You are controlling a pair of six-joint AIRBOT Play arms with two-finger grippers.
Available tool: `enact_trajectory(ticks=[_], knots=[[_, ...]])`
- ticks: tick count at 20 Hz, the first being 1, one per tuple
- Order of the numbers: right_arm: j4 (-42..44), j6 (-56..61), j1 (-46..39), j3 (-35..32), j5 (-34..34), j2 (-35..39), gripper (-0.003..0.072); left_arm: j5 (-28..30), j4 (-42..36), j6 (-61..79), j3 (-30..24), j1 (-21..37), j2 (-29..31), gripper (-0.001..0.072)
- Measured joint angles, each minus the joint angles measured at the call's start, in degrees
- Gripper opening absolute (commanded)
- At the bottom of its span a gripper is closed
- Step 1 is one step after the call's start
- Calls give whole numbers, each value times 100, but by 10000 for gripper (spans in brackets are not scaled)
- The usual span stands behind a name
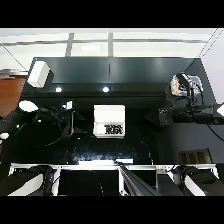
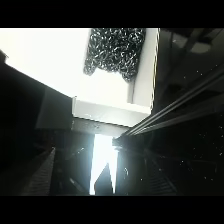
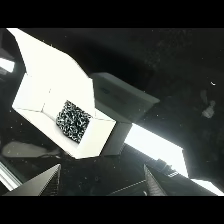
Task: Fold the box and place the chain.
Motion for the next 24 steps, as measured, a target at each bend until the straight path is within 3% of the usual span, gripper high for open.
enact_trajectory(ticks=[7, 14, 24], knots=[[-55, 24, 0, 0, -146, -2, 613, 125, -186, 629, -33, -2, -514, 698], [-92, 48, 0, 0, -352, -2, 613, 129, -883, 1071, 105, -87, -809, 701], [-98, 48, 0, 0, -422, -2, 613, 146, -385, 708, 221, -417, -933, 706]])
